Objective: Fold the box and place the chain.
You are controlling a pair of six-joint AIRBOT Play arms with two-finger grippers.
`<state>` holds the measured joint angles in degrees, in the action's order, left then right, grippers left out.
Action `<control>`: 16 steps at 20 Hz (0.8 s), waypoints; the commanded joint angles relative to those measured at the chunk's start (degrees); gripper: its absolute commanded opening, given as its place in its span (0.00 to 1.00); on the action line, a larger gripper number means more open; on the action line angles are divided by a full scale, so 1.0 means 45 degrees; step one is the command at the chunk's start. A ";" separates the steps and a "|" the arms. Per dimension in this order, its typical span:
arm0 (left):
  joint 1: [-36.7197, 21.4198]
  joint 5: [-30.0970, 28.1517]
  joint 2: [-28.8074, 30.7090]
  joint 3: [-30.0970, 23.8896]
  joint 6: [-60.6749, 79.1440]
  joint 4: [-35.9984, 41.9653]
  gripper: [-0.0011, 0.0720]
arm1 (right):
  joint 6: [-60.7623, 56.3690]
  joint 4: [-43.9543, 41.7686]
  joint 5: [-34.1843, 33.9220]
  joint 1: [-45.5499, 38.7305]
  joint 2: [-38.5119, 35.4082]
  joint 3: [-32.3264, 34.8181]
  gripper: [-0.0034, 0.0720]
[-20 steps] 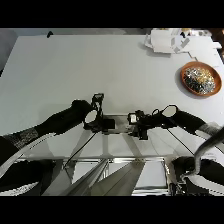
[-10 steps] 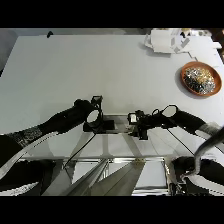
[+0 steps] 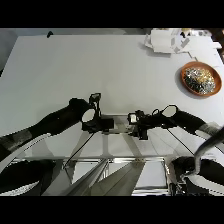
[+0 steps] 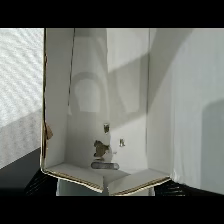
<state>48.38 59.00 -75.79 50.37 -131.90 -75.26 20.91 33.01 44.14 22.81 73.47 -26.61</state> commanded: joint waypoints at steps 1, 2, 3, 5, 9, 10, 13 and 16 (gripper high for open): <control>-0.0389 0.0199 0.1394 0.0010 0.1137 0.0005 0.57 | -0.0005 -0.0005 0.0005 -0.0005 -0.0005 0.0000 0.58; -0.0568 0.0408 0.1957 0.0010 0.1681 -0.0005 0.57 | -0.0005 -0.0005 0.0005 -0.0005 -0.0005 0.0000 0.58; -0.0772 0.0636 0.2482 0.0010 0.2356 -0.0005 0.57 | -0.0005 -0.0005 0.0005 -0.0005 -0.0005 0.0000 0.58; -0.1268 0.1438 0.3648 -0.0063 0.4512 -0.0058 0.58 | -0.0005 -0.0005 0.0005 -0.0005 -0.0005 0.0000 0.58; -0.2545 0.1443 0.5872 -0.1583 1.2706 0.0063 0.80 | -0.0005 -0.0005 0.0005 -0.0005 -0.0005 0.0000 0.58; -0.2934 0.1137 0.6280 -0.2263 1.5659 0.0345 0.81 | -0.0005 -0.0005 0.0005 -0.0005 -0.0005 0.0000 0.58; -0.4235 0.0165 0.6557 -0.4415 2.4829 0.2608 0.81 | -0.0005 -0.0005 0.0005 -0.0005 -0.0005 0.0000 0.58; -0.5071 -0.1336 0.5450 -0.5450 3.0337 0.5790 0.82 | -0.0005 -0.0005 0.0005 -0.0005 -0.0005 0.0000 0.58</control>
<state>29.45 58.85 -49.28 31.03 -28.75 -62.43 20.91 33.01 44.14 22.81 73.47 -26.61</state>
